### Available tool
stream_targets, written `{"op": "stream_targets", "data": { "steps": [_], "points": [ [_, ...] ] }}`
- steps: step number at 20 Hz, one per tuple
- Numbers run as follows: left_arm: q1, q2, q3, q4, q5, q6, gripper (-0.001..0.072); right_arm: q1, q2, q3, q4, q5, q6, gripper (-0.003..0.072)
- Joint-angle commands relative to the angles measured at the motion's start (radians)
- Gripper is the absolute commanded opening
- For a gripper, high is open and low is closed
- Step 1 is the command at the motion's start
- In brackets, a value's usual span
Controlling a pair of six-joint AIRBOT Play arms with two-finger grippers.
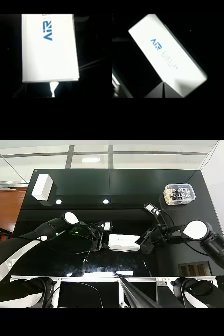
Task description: Fold the box and place the chain.
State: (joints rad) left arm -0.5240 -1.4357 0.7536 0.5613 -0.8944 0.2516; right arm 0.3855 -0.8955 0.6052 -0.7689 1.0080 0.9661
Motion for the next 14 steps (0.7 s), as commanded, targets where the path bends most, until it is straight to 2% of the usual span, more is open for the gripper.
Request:
{"op": "stream_targets", "data": {
  "steps": [1,4,7,10,14],
  "points": [
    [0.0,0.0,0.0,0.0,0.001,0.0,0.036,-0.005,-0.039,-0.053,0.279,-0.056,0.091,0.0011],
    [0.0,0.0,0.0,0.0,0.002,0.0,0.036,-0.005,-0.138,-0.055,0.374,-0.07,0.091,0.0012],
    [0.0,0.0,0.0,0.0,0.002,0.0,0.036,-0.005,-0.211,-0.055,0.337,-0.124,0.091,0.0012],
    [0.0,0.0,0.0,0.0,0.002,0.0,0.0361,-0.005,-0.271,-0.055,0.316,-0.127,0.091,0.0012],
    [0.0,0.0,0.0,0.0,0.002,0.0,0.0361,-0.005,-0.29,-0.055,0.261,-0.151,0.089,0.0013]
  ]
}}
